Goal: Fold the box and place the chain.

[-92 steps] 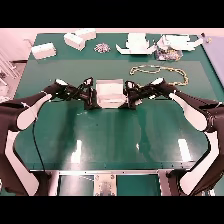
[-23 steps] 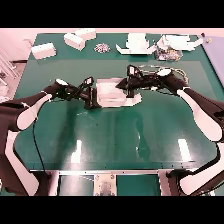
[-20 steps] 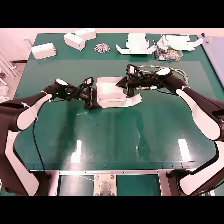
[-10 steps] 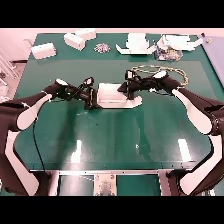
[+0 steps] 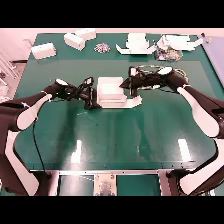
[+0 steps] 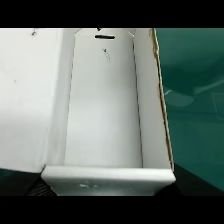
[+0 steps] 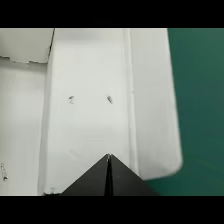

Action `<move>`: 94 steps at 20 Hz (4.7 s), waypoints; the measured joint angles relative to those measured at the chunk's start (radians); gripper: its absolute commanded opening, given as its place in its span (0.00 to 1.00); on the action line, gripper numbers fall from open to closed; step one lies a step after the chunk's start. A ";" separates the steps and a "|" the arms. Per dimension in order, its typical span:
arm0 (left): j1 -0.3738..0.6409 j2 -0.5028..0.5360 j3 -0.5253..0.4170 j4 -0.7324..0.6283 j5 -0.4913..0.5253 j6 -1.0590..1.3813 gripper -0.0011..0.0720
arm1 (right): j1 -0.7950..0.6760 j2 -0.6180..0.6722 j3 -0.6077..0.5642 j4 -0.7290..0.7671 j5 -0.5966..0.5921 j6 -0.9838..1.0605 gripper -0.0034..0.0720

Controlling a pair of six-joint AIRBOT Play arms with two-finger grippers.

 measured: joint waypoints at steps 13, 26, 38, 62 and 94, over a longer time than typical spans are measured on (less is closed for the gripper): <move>-0.001 0.000 0.000 0.000 -0.002 0.000 0.88 | -0.064 0.158 -0.205 -0.194 0.047 0.108 0.86; -0.001 0.000 0.000 0.001 -0.003 0.000 0.88 | -0.018 0.120 -0.277 -0.093 0.019 0.047 0.39; 0.000 0.000 0.000 0.003 -0.003 0.002 0.88 | 0.048 0.062 -0.276 0.069 -0.014 -0.055 0.76; -0.001 0.000 0.000 0.000 -0.003 0.000 0.88 | -0.002 0.072 -0.261 -0.077 -0.020 0.005 0.19; -0.002 0.000 0.000 0.001 -0.002 0.000 0.88 | -0.064 0.190 -0.322 -0.306 0.090 1.448 0.05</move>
